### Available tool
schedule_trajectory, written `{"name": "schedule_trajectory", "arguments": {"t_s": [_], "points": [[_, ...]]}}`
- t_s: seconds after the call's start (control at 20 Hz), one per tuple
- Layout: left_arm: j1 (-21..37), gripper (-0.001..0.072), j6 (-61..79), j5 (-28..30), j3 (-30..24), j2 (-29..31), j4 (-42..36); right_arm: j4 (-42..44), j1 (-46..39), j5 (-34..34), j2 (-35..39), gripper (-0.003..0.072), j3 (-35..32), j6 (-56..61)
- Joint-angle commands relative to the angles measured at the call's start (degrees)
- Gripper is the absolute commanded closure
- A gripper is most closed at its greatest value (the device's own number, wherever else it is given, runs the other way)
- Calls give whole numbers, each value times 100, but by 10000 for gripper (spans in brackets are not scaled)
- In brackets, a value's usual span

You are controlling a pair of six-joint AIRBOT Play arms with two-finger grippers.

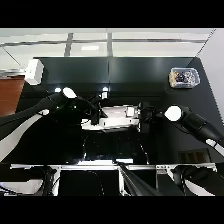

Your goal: Fold the box and place the chain.

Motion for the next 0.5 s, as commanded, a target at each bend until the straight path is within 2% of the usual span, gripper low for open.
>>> {"name": "schedule_trajectory", "arguments": {"t_s": [0.0,0.2,0.45], "points": [[-4,682,7,-7,7,-4,4,577,-223,-70,-7,-21,39,-391],[-4,682,7,-7,7,-4,4,1543,-605,2,-216,-21,39,-1178],[-4,682,7,-7,7,-4,4,2402,-675,562,-750,-21,39,-2127]]}}
